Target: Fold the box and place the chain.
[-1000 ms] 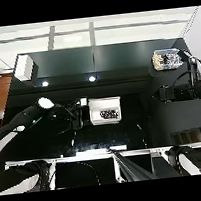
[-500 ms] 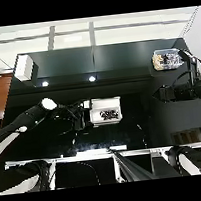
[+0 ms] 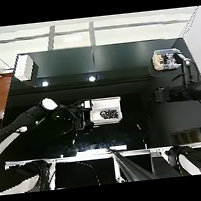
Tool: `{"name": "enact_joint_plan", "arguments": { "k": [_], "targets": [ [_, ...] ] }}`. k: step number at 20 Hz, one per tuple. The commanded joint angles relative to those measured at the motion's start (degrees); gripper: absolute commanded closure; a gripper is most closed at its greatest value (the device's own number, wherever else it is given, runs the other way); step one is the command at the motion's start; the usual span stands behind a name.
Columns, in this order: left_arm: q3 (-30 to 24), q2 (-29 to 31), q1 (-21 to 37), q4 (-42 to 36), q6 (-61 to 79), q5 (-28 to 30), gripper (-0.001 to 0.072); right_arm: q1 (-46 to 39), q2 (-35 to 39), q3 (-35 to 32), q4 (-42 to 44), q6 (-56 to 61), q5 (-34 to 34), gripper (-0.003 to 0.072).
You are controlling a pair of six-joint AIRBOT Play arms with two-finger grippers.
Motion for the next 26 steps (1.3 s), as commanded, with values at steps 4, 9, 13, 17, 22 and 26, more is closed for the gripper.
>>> {"name": "enact_joint_plan", "arguments": {
  "k": [4,9,13,17,22,26],
  "targets": [
    [0.0,-0.02,-0.04,-0.04,-0.04,0.04,0.0289,11.87,-13.38,1.01,13.2,-4.68,-20.96,-0.0024],
    [0.0,-0.02,-0.04,-0.04,-0.04,0.09,0.0289,17.59,-23.91,11.47,13.14,-24.76,-19.47,-0.0029],
    [0.0,-0.02,-0.04,-0.04,-0.04,0.15,0.0289,17.88,-23.93,13.77,12.22,-37.9,-6.73,-0.0028],
    [0.0,-0.02,-0.04,-0.04,-0.04,0.15,0.0289,20.44,-24.06,13.03,4.02,-39.17,-3.41,-0.0027],
    [0.0,-0.02,-0.04,-0.07,-0.07,0.11,0.0289,21.73,-24.11,12.37,4.17,-43.19,-2.29,-0.0027],
    [0.0,-0.02,-0.04,-0.07,-0.07,0.07,0.0289,23.96,-24.33,10.21,4.57,-48.52,-2.54,0.0013]
  ]
}}
